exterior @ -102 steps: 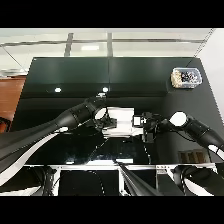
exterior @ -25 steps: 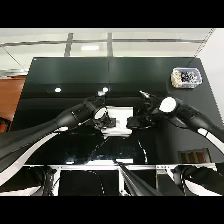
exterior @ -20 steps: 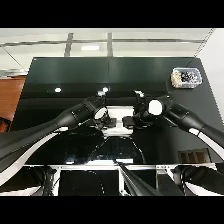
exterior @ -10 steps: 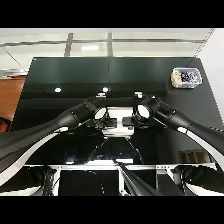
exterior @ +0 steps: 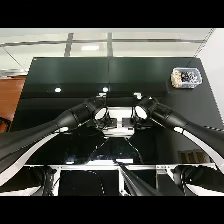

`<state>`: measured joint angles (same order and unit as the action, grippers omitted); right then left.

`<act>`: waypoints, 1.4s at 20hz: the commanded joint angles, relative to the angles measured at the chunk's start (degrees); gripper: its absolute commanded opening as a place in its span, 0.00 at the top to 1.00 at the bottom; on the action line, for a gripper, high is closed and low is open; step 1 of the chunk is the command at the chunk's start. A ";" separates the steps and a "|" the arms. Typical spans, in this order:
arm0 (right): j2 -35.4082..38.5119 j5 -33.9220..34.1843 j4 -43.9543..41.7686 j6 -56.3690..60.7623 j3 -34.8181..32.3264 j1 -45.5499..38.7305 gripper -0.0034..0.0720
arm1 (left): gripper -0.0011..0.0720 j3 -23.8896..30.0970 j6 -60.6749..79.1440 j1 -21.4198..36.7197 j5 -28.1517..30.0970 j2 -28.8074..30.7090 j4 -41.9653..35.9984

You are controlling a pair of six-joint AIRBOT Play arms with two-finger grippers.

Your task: Fold the box and place the chain.

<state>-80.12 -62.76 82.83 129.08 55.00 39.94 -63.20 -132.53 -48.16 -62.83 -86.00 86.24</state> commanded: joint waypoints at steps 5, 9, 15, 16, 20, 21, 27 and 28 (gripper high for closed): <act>-0.44 1.31 -0.90 0.13 0.04 0.17 0.94 | 0.95 -0.02 0.09 0.00 -0.24 -0.02 0.07; -0.39 0.90 -0.59 -0.52 1.01 -0.11 0.66 | 0.95 -0.02 0.07 0.00 -0.22 -0.02 0.07; 2.19 -8.48 3.96 -10.14 7.34 -0.31 0.48 | 0.95 -0.02 0.09 0.02 -0.24 -0.02 0.09; 4.57 -9.79 5.70 -11.65 8.15 -0.31 0.48 | 0.95 -0.02 0.09 0.00 -0.24 -0.02 0.09; 18.36 -12.37 25.09 -13.44 9.14 -1.90 0.48 | 0.95 -0.02 0.09 0.02 -0.24 -0.02 0.09; 20.83 -11.91 31.93 -13.38 8.87 -3.58 0.48 | 0.95 -0.02 0.09 0.02 -0.24 -0.02 0.09; 18.38 17.05 34.56 -12.90 0.44 -32.41 0.00 | 0.95 -0.02 0.07 0.00 -0.24 -0.02 0.07; 14.88 18.99 28.02 -12.96 0.31 -37.90 0.00 | 0.95 -0.02 0.07 0.00 -0.22 -0.02 0.07</act>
